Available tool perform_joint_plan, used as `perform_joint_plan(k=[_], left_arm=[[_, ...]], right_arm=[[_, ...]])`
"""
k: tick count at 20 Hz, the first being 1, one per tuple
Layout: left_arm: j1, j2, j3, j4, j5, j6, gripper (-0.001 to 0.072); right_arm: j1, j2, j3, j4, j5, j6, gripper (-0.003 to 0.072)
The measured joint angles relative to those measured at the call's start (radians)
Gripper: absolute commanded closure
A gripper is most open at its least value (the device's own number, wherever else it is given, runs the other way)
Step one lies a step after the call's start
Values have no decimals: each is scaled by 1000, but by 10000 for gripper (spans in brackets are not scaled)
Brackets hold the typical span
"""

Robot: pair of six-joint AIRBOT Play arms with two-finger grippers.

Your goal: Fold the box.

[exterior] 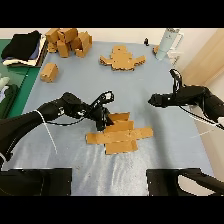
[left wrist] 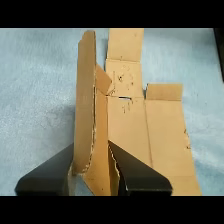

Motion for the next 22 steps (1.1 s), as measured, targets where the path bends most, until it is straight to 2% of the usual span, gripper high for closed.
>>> perform_joint_plan(k=[1, 2, 3, 7, 8, 16, 19, 22], left_arm=[[0, -5, 0, 7, 4, -5, 428], [-1, -10, 0, 12, 12, -10, 569], [-4, -15, 0, 15, 16, -16, 603], [-13, -26, 13, 22, 35, -26, 607], [-14, -28, 16, 22, 35, -28, 698], [-19, -24, 47, 25, 39, -43, 701], [-40, 17, 61, 27, 48, -16, 701], [-67, 58, 65, 47, 99, 23, 701]], right_arm=[[0, 0, 0, 0, 0, 0, 456], [1, 0, 0, 0, 0, 0, 456], [2, 0, 0, 0, -1, 0, 456], [1, 0, 0, 0, 0, -4, 456], [1, 0, 0, 0, 0, -5, 456], [0, 0, 0, 0, 0, -8, 456], [0, 0, 0, 0, 0, -8, 457], [1, 0, 0, 1, 2, -8, 456]])
